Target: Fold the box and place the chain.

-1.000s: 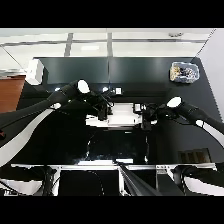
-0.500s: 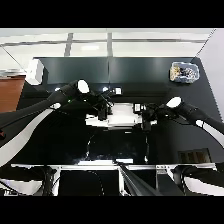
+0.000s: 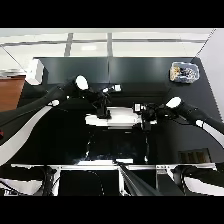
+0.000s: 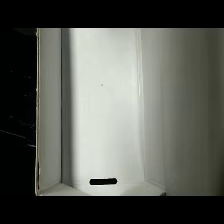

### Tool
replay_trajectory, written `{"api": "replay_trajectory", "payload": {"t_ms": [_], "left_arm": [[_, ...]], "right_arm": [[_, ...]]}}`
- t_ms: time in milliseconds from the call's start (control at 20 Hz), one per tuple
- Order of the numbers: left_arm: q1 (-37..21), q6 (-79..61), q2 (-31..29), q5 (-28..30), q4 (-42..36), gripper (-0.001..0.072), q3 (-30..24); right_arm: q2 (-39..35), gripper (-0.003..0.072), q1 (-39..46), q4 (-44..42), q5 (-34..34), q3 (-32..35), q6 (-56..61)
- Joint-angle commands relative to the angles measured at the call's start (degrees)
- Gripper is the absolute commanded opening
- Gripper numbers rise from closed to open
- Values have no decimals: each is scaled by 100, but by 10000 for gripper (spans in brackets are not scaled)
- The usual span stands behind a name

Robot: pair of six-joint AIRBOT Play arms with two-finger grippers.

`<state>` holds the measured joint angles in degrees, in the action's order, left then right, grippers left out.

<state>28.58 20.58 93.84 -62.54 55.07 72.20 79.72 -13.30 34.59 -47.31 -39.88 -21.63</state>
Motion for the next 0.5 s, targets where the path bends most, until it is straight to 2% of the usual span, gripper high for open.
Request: {"api": "replay_trajectory", "payload": {"t_ms": [0,50,150,200,250,300,350,450], "left_arm": [[-232,1451,-2,-1344,1119,635,654],[-332,1875,-4,-1744,1519,623,879],[-599,2715,-136,-2041,1963,593,1165],[-772,3062,-227,-2260,1954,364,1246],[-942,3224,-310,-2579,1895,90,1290],[-1132,3407,-404,-2957,1707,24,1270],[-1296,3617,-505,-3167,1423,22,1204],[-1502,3891,-970,-2879,721,20,715]], "right_arm": [[0,484,-2,17,4,2,-2],[0,396,-2,15,2,2,-2],[0,396,-2,11,2,2,-2],[0,396,-2,11,2,2,-2],[0,396,-2,11,2,2,-2],[0,396,-2,-4,4,2,-2],[0,397,-2,-9,20,2,0],[0,397,-2,-9,9,2,2]]}}
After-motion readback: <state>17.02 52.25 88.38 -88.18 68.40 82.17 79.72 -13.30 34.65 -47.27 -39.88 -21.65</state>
